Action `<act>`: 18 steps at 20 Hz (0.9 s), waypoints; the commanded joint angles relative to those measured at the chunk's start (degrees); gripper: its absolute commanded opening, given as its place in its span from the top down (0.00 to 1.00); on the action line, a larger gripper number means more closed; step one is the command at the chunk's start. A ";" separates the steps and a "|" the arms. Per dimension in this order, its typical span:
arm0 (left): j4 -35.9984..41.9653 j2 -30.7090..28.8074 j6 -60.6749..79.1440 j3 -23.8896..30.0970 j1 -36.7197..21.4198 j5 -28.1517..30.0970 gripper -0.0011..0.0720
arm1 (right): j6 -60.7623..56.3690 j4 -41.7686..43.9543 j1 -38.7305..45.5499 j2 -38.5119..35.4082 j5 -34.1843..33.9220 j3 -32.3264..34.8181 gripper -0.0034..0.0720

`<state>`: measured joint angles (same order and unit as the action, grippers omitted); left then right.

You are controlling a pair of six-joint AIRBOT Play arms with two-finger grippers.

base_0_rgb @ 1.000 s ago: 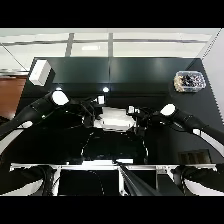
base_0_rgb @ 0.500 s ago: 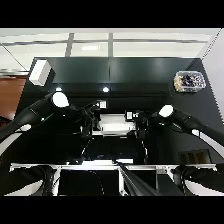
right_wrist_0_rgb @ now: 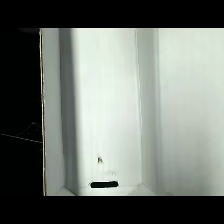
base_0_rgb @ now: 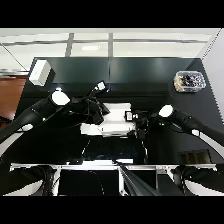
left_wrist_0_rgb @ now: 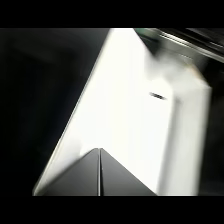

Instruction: Fold the box and place the chain.

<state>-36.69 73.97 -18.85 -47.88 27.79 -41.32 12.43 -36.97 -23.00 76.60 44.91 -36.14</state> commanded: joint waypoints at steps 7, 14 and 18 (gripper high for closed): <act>-2.23 8.50 -0.87 -0.17 -0.11 -2.10 0.95 | 0.07 -0.11 -0.04 0.04 -0.20 0.02 0.66; -16.41 -4.81 -14.01 -4.17 -6.80 -8.57 0.95 | 0.02 2.25 -0.02 0.04 -3.56 0.02 0.66; -12.79 -12.79 -8.59 6.14 -9.35 -8.90 0.95 | 0.04 3.54 -0.02 0.04 -4.04 0.02 0.66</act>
<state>-50.76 66.32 -30.15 -47.05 20.23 -49.21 12.43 -34.79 -23.05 76.66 41.63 -36.07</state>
